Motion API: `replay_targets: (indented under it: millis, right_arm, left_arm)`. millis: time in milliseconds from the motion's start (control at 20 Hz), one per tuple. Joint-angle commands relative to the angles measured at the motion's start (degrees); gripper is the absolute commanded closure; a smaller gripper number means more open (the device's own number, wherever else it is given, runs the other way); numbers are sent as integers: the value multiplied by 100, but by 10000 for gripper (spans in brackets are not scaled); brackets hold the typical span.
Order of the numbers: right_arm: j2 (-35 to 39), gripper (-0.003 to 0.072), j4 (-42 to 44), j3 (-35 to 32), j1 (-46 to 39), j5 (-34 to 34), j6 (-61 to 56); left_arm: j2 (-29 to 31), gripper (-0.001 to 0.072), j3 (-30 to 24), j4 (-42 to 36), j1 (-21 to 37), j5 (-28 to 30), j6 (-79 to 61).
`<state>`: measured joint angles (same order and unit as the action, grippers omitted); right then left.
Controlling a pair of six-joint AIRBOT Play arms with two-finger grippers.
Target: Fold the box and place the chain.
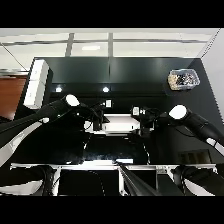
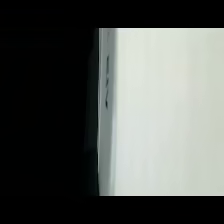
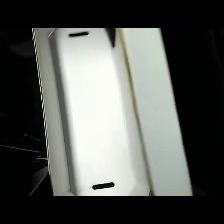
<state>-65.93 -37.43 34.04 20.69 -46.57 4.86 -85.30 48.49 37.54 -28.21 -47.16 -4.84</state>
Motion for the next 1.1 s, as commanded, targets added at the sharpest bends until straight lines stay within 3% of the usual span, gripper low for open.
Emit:
replay_targets:
  millis: [0,1050]
  right_arm:
    - [-192,-32,42,-90,2,-13,317]
    - [-820,-32,295,-87,-105,205,1001]
  left_arm:
    - [0,681,-4,-4,-2,4,9]
    - [0,681,-4,-4,-2,0,9]
